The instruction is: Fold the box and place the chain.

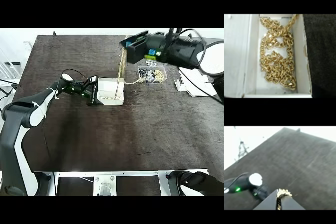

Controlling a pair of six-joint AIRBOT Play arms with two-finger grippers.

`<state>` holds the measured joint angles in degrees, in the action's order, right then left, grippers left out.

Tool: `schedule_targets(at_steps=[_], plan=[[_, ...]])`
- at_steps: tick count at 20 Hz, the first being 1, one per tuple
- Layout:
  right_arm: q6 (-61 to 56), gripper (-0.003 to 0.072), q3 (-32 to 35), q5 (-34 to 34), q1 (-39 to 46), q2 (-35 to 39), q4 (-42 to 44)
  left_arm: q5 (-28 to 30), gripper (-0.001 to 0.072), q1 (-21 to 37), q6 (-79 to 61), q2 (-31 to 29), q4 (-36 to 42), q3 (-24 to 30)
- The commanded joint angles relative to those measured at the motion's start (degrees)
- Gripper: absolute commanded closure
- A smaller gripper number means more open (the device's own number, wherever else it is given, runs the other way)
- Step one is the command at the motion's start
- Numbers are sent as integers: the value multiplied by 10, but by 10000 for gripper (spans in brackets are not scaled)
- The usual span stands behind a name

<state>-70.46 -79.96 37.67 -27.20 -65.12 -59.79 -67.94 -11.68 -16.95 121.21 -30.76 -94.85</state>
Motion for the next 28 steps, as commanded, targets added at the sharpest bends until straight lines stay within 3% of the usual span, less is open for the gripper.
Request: schedule_targets(at_steps=[1,10,18,28], plan=[[-36,672,35,-21,-29,3,-3,0,412,0,0,0,0,0],[-57,672,106,-136,-55,-36,0,0,412,0,0,0,0,0],[-57,672,118,-216,-49,-155,9,0,412,0,0,0,0,0],[-56,672,76,-227,-50,-92,34,0,412,0,0,0,0,0]])
